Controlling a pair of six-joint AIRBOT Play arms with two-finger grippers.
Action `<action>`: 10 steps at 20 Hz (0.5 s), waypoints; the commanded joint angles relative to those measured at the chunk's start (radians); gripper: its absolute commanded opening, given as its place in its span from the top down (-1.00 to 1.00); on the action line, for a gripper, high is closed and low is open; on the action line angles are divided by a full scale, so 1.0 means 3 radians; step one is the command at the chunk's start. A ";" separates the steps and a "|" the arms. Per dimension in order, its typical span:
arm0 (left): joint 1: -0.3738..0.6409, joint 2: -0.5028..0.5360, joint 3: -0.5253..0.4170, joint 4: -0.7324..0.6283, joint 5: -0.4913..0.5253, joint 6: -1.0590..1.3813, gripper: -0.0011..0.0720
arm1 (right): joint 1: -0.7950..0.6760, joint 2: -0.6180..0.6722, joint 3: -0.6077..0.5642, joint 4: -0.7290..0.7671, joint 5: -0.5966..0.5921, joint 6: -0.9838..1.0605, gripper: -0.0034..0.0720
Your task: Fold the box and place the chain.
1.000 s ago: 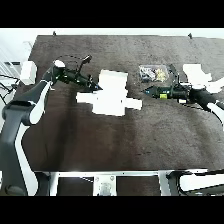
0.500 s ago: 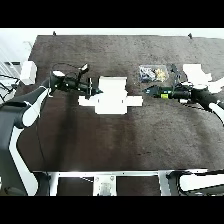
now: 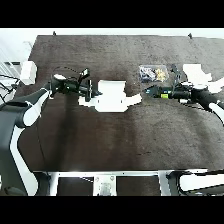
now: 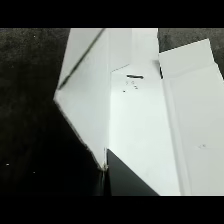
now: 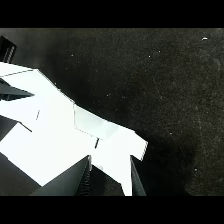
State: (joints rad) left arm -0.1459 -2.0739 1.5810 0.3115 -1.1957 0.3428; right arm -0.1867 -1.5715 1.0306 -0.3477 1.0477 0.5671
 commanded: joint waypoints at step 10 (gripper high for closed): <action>0.0000 -0.0024 -0.0004 0.0032 0.0000 0.0029 0.93 | 0.0006 0.0003 0.0001 0.0168 -0.0003 -0.0261 0.07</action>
